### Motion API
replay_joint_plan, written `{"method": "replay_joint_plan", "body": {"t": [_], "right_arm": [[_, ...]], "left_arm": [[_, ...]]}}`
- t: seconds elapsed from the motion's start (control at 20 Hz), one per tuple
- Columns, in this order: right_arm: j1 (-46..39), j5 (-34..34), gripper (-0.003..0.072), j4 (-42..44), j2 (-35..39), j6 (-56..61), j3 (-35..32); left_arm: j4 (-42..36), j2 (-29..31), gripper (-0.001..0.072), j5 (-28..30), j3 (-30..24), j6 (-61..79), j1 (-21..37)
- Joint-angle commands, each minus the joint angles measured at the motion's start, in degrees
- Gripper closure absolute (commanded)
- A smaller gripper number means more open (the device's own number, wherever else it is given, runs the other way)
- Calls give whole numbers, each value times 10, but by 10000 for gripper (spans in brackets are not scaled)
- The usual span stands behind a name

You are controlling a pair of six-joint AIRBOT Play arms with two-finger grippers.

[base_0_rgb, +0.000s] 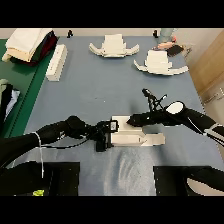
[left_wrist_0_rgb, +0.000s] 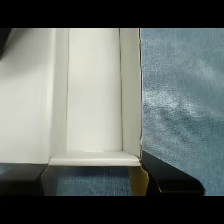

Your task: Fold the box.

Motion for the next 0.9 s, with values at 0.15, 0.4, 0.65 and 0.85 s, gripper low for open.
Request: {"method": "replay_joint_plan", "body": {"t": [0.15, 0.4, 0.65, 0.85], "right_arm": [[-1, 105, 684, -56, 167, -8, 23], [-1, 235, 638, -214, 292, 2, 11], [-1, 263, 94, -338, 329, -132, -37], [1, 183, 95, -358, 303, -302, -81]], "left_arm": [[-1, 0, 252, 1, 1, -1, 0], [-1, 0, 251, 1, 1, -1, 0], [-1, 0, 251, 1, 1, -1, 0], [-1, 0, 251, 1, 1, -1, 0]]}}
